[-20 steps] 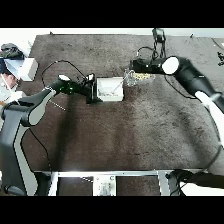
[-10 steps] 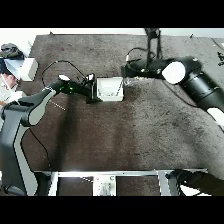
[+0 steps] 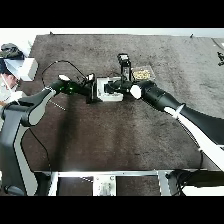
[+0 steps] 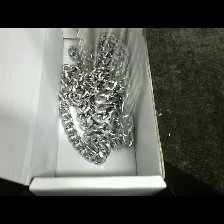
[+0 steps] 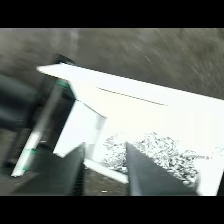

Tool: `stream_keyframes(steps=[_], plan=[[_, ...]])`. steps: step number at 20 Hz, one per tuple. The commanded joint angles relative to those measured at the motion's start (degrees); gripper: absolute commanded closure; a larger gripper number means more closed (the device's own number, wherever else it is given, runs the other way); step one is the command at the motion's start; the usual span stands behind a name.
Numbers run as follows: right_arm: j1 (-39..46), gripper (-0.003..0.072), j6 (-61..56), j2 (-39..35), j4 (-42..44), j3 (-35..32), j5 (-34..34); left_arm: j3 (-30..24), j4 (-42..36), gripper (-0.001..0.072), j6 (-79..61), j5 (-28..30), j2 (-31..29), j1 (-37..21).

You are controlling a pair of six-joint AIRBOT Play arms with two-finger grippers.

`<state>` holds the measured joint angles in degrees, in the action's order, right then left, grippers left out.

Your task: Fold the box and place the chain.

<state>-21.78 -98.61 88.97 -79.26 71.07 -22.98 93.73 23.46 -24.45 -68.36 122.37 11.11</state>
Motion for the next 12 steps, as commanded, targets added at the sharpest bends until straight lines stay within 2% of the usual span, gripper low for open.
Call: stream_keyframes(steps=[1,6,8,9,12], plan=[[4.09,0.0453,-0.44,2.84,-0.46,-0.11,-1.22,0.00,0.00,0.0437,-0.02,0.02,0.00,0.02],[15.17,0.0452,-0.37,1.79,1.18,-0.13,-9.75,0.00,0.00,0.0437,-0.02,0.00,0.00,0.02],[17.84,0.0434,1.77,2.84,5.33,-0.11,-8.52,0.00,0.00,0.0437,-0.02,0.02,0.00,0.02],[18.64,0.0343,3.78,3.91,8.92,-0.09,-7.06,0.00,0.00,0.0437,-0.02,0.00,0.00,0.02],[19.19,0.0348,10.86,8.02,19.52,0.85,-2.84,0.00,0.00,0.0437,-0.02,0.00,0.00,0.02]])
